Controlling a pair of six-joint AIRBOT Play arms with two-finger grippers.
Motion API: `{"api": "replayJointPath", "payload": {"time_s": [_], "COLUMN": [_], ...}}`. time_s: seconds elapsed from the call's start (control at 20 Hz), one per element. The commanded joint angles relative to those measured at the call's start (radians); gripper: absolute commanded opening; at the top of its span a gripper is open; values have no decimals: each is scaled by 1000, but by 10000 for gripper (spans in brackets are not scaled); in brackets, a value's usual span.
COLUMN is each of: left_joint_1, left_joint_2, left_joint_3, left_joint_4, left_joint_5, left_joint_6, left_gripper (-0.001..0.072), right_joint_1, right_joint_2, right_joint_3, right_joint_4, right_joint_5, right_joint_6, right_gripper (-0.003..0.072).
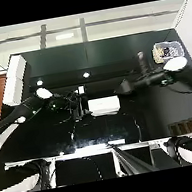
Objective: Fold the box and place the chain.
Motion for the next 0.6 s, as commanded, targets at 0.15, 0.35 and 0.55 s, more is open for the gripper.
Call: {"api": "replayJointPath", "payload": {"time_s": [0.15,0.35,0.55], "left_joint_1": [-16,-142,-215], "left_joint_2": [122,109,10], "left_joint_3": [45,102,188], "left_joint_4": [164,158,161], "left_joint_5": [-44,-4,10], "left_joint_6": [-232,-271,-346], "left_gripper": [718,718,717], "right_joint_1": [-310,-351,-351], "right_joint_2": [248,247,247], "right_joint_3": [14,3,-9], "right_joint_4": [-242,-249,-250], "right_joint_5": [144,122,122], "right_joint_6": [51,61,61], "right_gripper": [16,16,16]}}
